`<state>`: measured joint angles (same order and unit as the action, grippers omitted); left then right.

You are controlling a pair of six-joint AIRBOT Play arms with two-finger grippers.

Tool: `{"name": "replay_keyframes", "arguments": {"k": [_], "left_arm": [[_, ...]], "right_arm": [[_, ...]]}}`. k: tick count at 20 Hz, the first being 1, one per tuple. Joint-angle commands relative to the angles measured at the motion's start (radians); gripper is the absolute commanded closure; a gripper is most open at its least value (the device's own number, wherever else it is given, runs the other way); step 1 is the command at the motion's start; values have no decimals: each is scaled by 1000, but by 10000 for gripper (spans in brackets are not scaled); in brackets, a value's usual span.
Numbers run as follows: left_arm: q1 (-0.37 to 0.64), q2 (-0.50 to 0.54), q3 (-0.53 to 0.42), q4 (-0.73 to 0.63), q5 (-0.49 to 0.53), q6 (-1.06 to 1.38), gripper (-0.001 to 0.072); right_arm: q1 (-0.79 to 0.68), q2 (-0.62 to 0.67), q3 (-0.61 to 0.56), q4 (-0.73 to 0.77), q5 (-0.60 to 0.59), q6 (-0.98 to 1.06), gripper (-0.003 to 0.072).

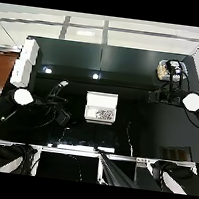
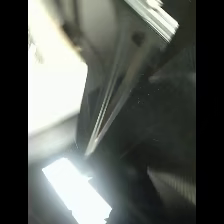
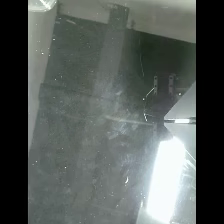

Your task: Fold the box and place the chain.

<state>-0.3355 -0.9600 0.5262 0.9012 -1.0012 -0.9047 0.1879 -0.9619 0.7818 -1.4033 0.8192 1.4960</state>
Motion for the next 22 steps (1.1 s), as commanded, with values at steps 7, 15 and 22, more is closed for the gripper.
{"name": "replay_keyframes", "arguments": {"k": [7,15,22], "left_arm": [[-41,-145,-7,-215,137,1033,-5],[-3,-314,54,-360,130,1126,-6],[-8,-356,89,-362,135,1147,-6]], "right_arm": [[1,-1,1,23,0,31,672],[1,-30,-10,23,-5,42,671],[1,-30,-83,68,-32,42,672]]}}
